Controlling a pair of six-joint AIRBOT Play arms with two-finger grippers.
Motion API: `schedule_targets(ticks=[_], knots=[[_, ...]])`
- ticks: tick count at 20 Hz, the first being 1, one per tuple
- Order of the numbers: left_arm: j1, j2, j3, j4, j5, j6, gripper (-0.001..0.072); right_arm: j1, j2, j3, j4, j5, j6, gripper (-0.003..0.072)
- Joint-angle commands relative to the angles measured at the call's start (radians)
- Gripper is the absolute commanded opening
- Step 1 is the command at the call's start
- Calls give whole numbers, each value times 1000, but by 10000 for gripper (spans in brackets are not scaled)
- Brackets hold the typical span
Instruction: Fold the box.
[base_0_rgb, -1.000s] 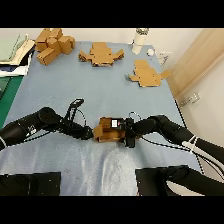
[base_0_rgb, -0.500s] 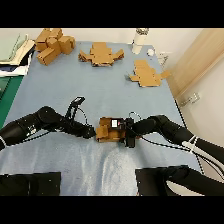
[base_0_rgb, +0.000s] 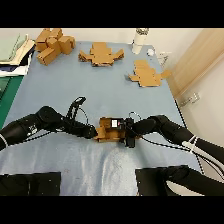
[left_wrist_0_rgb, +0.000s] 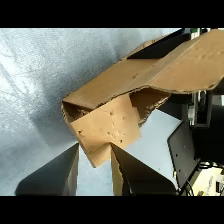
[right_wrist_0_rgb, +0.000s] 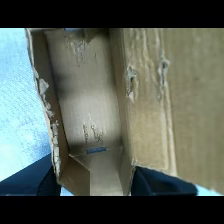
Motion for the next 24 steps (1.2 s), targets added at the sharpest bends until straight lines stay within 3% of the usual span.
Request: schedule_targets(ticks=[1, 2, 8, 18, 24], knots=[[-19, -24, 1, -20, -4, 6, 489, 1, 0, 0, 0, 0, 0, 512], [-19, -26, 1, -21, 0, 5, 593, 1, 0, 0, 0, 0, 0, 512], [-16, -26, 0, -87, 79, -5, 596, 1, 0, 0, 1, 0, 0, 512], [-56, -26, 3, -42, 124, -81, 576, 1, 0, 0, 0, 0, 0, 512], [-159, -26, 92, 482, 153, -543, 577, 1, 0, 0, 0, 0, 0, 512]])
